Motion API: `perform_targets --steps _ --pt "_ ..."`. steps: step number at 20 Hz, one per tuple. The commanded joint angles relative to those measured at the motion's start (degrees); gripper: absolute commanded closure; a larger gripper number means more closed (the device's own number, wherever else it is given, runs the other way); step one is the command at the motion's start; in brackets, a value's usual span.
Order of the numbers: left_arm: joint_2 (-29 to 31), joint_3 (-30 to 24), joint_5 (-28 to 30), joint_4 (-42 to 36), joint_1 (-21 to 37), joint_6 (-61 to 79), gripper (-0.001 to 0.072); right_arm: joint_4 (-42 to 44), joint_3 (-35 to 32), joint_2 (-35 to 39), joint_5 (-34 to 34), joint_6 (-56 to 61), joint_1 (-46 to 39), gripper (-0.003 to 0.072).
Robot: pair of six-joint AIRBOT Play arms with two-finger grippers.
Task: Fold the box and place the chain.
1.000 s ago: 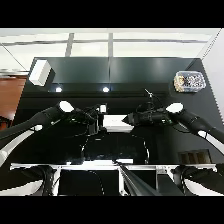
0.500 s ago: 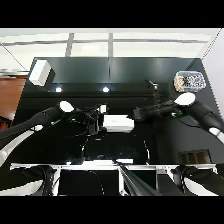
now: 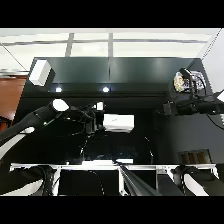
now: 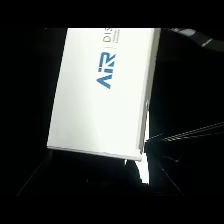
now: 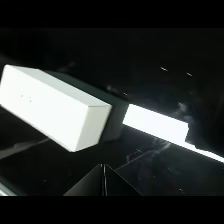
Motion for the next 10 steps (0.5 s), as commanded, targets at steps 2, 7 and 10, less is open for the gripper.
perform_targets --steps 2,7,10 --pt "5.14 1.42 -7.23 4.66 0.81 -8.55 -0.0009 -2.25 0.17 0.98 -1.51 0.98 -1.73 0.0665" --pt "-1.22 11.72 -2.47 4.35 -6.16 -13.97 -0.0008 -2.25 0.17 0.98 -3.10 0.98 -1.73 0.0665" --pt "-7.54 18.34 -2.78 4.90 -8.74 -18.69 -0.0008 -2.25 0.17 0.98 -2.93 0.98 -1.73 0.0664"
